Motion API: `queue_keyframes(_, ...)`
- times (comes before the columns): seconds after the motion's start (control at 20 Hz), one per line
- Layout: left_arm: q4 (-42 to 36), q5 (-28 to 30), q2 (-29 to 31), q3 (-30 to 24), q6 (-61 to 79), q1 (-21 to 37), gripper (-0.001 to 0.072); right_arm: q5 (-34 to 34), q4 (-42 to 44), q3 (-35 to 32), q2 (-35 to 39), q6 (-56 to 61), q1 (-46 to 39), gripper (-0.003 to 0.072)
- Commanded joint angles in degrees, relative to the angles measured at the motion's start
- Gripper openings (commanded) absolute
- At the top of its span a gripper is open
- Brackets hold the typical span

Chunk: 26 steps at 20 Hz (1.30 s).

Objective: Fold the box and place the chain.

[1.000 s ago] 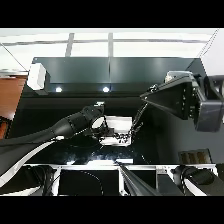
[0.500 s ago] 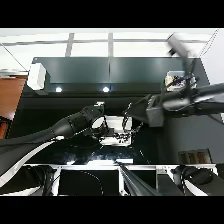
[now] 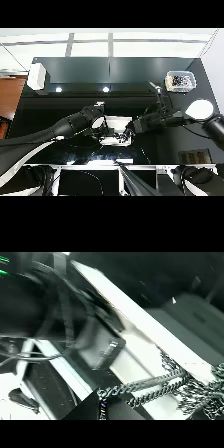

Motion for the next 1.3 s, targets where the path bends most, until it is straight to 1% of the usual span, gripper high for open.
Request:
queue_keyframes(0.0, 0.0, 0.0, 0.0, 0.0, 0.0, 0.0, 0.003, -2.8, -0.4, -2.4, -2.3, -0.1, 2.1, 0.0031)
queue_keyframes(0.05, 0.0, 0.0, 0.0, 0.0, 0.0, 0.0, 0.003, -3.2, -0.4, -2.4, -2.5, -0.1, 2.6, 0.0243)
queue_keyframes(0.1, 0.0, 0.0, 0.0, 0.0, 0.0, 0.0, 0.0029, -2.5, -1.2, -2.1, -2.5, -0.1, 2.1, 0.0418)
queue_keyframes(0.15, 0.0, 0.0, 0.0, 0.0, 0.0, 0.0, 0.0029, -0.4, -3.8, -1.2, -2.5, 0.0, 0.2, 0.0418)
queue_keyframes(0.25, 0.0, 0.0, 0.0, 0.0, 0.0, 0.0, 0.003, 6.0, -10.8, 1.5, -1.6, -1.1, -7.5, 0.0417)
queue_keyframes(0.35, 0.0, 0.0, 0.0, 0.0, 0.0, 0.0, 0.003, 10.3, -17.9, 1.7, 0.7, -11.1, -15.9, 0.0413)
queue_keyframes(0.4, -0.1, 0.0, 0.0, 0.0, 0.0, 0.0, 0.003, 10.4, -23.2, 0.7, 1.4, -17.9, -18.9, 0.0337)
queue_keyframes(0.45, -0.1, 0.0, 0.0, 0.0, 0.0, 0.0, 0.003, 9.4, -27.5, -1.1, 1.6, -21.8, -20.4, 0.0192)
queue_keyframes(0.5, -0.1, 0.0, 0.0, 0.0, 0.0, 0.0, 0.0029, 5.5, -29.0, -4.2, 1.6, -23.9, -21.4, 0.0214)
queue_keyframes(0.55, -0.1, 0.0, 0.0, 0.0, 0.0, 0.0, 0.003, 1.0, -28.4, -7.2, 1.6, -25.3, -21.6, 0.0382)
queue_keyframes(0.6, -0.1, 0.0, 0.0, 0.0, 0.0, 0.0, 0.003, -3.4, -27.1, -10.1, 1.6, -26.9, -21.1, 0.0663)
queue_keyframes(0.65, -0.1, 0.0, 0.0, 0.0, 0.0, 0.0, 0.0029, -6.9, -25.2, -12.1, 1.6, -28.9, -20.3, 0.0668)
queue_keyframes(0.7, -0.1, 0.0, 0.0, 0.0, 0.0, 0.0, 0.003, -8.7, -23.6, -13.4, 1.6, -32.1, -18.9, 0.0668)
queue_keyframes(0.85, -0.1, 0.0, 0.0, 0.0, 0.0, 0.0, 0.003, -10.2, -22.0, -15.0, 1.3, -49.3, -12.7, 0.0669)
queue_keyframes(1.0, -0.1, 0.0, 0.0, 0.0, 0.0, 0.0, 0.003, -14.0, -14.5, -15.6, -1.8, -64.2, -7.2, 0.0668)
queue_keyframes(1.1, -0.1, 0.0, 0.0, 0.0, 0.0, 0.0, 0.003, -14.5, -11.3, -15.6, -4.5, -72.7, -4.0, 0.0668)
queue_keyframes(1.25, -0.1, 0.0, 0.0, 0.0, 0.0, 0.0, 0.003, -17.4, -10.8, -15.6, -7.4, -77.8, -0.8, 0.0668)
